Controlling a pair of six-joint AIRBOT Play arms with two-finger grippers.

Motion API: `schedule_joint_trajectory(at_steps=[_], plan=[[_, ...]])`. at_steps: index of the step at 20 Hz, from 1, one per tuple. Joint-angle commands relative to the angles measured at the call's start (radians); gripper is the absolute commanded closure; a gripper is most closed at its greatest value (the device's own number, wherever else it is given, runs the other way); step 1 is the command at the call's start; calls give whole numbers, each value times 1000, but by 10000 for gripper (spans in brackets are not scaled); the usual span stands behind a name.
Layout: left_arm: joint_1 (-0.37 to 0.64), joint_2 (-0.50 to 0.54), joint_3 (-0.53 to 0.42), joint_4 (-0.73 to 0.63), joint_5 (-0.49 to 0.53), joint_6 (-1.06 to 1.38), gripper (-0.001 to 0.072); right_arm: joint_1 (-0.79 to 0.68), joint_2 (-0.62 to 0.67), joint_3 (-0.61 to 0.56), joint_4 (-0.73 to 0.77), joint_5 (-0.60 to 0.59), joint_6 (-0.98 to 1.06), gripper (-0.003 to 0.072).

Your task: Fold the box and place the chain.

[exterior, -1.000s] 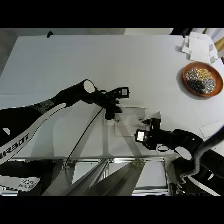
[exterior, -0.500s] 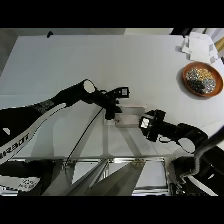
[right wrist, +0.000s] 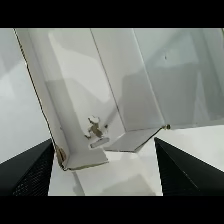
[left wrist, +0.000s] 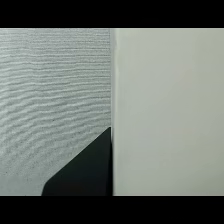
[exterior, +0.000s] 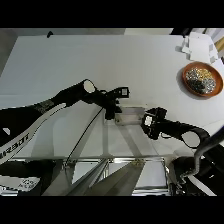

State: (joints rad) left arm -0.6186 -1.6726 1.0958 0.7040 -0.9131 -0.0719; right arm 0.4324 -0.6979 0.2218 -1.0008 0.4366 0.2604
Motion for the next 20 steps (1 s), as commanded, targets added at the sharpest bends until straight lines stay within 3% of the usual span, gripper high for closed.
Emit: schedule_joint_trajectory(at_steps=[1, 16, 20], plan=[[0, -1, 0, 0, 0, 0, 699, -46, -1, 0, 58, 31, -97, 11], [0, -1, 0, 0, 0, 1, 699, -200, -100, 2, 336, 128, -529, -1], [0, -1, 0, 0, 0, 0, 699, -233, -153, 35, 355, 161, -558, -3]])
